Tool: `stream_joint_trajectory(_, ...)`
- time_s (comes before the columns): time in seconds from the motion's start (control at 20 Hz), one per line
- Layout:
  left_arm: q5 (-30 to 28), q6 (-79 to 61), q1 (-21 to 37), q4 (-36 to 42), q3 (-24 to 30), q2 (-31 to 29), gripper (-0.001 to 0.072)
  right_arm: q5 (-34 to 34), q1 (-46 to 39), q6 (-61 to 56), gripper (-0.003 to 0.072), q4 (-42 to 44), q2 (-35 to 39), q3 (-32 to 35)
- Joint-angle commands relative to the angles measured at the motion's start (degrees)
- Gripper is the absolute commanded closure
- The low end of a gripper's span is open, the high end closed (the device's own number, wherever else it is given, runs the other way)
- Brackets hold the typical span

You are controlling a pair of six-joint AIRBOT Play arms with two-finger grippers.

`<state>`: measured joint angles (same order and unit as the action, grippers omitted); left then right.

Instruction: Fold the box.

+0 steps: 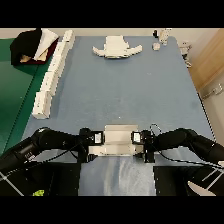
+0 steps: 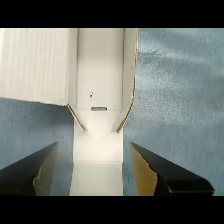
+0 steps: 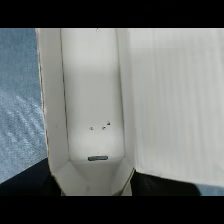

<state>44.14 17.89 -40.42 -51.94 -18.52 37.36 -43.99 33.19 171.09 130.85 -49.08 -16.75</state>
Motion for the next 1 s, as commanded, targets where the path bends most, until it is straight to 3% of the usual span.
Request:
stream_joint_trajectory(0.0,-3.48,-6.78,-0.98,7.63,0.07,4.44,0.0034,0.02,0.04,-0.02,0.0161,0.0,0.0,0.02)
stream_joint_trajectory(0.05,-3.63,-8.13,-1.22,8.72,0.07,5.49,0.0046,0.0,0.04,-0.02,0.0161,0.0,0.0,0.02)
stream_joint_trajectory(0.15,-3.74,-10.03,-1.6,8.68,0.07,7.26,0.0341,0.02,0.04,-0.02,0.0161,-0.02,0.0,0.02)
stream_joint_trajectory(0.4,-8.68,-11.06,-1.75,9.2,0.07,9.57,0.0369,0.02,0.04,-0.02,0.0161,-0.07,0.0,0.02)
stream_joint_trajectory(0.45,-9.03,-11.21,-1.75,9.68,0.07,9.9,0.0437,0.0,0.04,-0.02,0.0161,-0.07,0.0,0.02)
stream_joint_trajectory(0.5,-9.05,-12.17,-1.75,9.75,0.0,10.19,0.0589,0.02,0.04,-0.02,0.0161,-0.07,0.0,0.02)
stream_joint_trajectory(0.95,-9.57,-15.61,-2.89,17.2,-0.52,12.74,0.0608,0.0,0.04,-0.02,0.0161,-0.11,0.0,0.02)
